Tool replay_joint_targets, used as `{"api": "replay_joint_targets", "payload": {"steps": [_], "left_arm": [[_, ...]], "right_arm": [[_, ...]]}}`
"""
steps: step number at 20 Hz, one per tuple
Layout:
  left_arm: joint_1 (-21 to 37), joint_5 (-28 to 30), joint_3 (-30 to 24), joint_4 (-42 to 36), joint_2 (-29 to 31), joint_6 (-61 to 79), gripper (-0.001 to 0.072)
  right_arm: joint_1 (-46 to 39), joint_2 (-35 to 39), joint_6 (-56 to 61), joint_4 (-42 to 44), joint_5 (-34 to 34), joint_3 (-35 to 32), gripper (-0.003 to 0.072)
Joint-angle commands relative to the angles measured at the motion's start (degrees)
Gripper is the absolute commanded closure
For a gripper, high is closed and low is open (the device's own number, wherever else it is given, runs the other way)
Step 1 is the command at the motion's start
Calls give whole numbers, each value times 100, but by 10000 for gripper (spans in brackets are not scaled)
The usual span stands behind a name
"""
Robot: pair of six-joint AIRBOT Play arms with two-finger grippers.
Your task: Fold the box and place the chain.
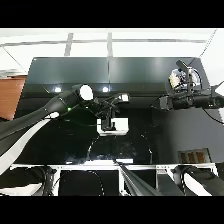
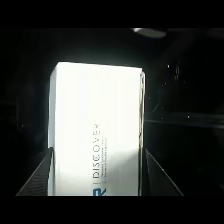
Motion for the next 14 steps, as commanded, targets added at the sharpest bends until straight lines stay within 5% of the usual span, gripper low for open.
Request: {"api": "replay_joint_targets", "payload": {"steps": [1,6,7,8,9,14], "left_arm": [[-295,-116,90,785,-20,-450,-5],[-831,153,103,2326,-107,-1849,-3],[-892,208,103,2551,-153,-2100,50],[-907,227,107,2732,-155,-2282,219],[-861,157,153,2887,-129,-2376,290],[660,-398,922,2964,369,-2686,305]], "right_arm": [[-4,7,0,-9,0,2,673],[-4,7,0,-9,-17,2,673],[-4,7,0,-9,-39,2,673],[-4,7,0,-9,-55,2,673],[-4,7,0,-9,-63,2,673],[-4,7,0,-9,-85,2,673]]}}
